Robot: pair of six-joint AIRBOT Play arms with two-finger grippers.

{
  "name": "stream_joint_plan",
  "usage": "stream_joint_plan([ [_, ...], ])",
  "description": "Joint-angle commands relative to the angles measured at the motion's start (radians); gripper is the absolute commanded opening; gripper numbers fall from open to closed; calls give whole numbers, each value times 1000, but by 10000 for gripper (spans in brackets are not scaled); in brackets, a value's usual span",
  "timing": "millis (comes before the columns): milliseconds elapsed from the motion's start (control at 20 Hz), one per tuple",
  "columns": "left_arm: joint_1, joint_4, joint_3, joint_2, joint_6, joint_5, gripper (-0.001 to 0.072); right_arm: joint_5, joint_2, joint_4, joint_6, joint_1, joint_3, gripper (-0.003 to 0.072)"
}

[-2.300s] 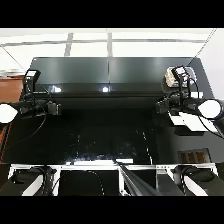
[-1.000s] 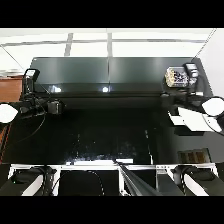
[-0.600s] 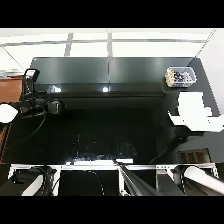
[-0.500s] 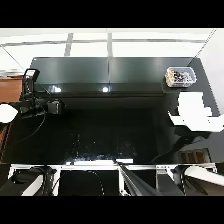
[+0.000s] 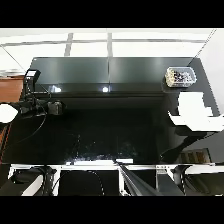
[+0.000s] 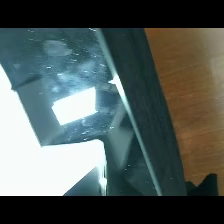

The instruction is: Fold the box and place the chain.

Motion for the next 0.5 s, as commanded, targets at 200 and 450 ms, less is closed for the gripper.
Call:
stream_joint_plan([
  [200, -1, -1, 0, -1, 0, -3, 705, 82, 180, 164, -41, 100, -89, 14],
  [450, -1, -58, -1, -1, 1, 3, 705, -43, 516, 318, 19, 236, -450, 14],
])
